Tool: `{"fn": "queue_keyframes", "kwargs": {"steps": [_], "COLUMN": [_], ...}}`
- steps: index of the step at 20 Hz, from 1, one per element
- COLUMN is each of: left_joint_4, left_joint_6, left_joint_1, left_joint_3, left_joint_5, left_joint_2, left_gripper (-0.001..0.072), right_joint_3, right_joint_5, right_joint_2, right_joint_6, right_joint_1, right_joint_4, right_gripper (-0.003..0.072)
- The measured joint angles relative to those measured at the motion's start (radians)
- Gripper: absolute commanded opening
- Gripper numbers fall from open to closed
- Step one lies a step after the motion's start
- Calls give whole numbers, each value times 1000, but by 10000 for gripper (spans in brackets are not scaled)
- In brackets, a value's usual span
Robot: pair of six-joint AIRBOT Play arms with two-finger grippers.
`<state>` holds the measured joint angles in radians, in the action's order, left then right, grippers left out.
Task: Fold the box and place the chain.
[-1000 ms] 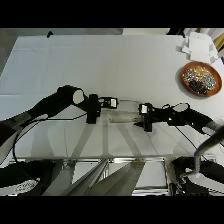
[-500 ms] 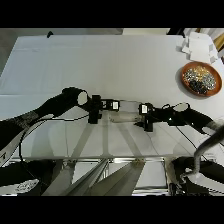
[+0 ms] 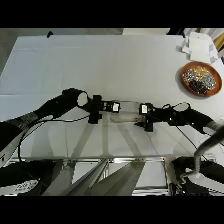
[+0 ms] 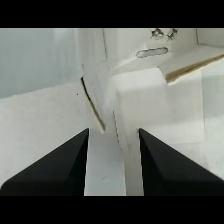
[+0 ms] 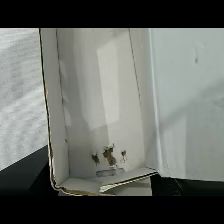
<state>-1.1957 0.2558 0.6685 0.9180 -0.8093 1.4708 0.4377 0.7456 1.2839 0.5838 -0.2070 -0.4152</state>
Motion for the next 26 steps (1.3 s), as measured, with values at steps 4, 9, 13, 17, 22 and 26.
{"fn": "queue_keyframes", "kwargs": {"steps": [4, 9, 13, 17, 22, 26], "left_joint_4": [17, 16, 14, 29, 64, 88], "left_joint_6": [-2, -6, -8, -21, -34, -39], "left_joint_1": [-3, -8, -7, 4, 26, 42], "left_joint_3": [1, 2, 2, 2, 2, 2], "left_joint_5": [-38, -85, -105, -98, -82, -54], "left_joint_2": [-24, -40, -43, -44, -44, -44], "left_gripper": [344, 308, 308, 265, 131, 130], "right_joint_3": [0, 0, 0, 0, 0, 0], "right_joint_5": [-3, -2, -1, -1, -1, -1], "right_joint_2": [1, 1, 1, 1, 1, 1], "right_joint_6": [2, 1, 1, 1, 1, 1], "right_joint_1": [-1, -1, -1, -1, -1, -1], "right_joint_4": [1, 1, 1, 1, 1, 1], "right_gripper": [402, 402, 402, 402, 402, 402]}}
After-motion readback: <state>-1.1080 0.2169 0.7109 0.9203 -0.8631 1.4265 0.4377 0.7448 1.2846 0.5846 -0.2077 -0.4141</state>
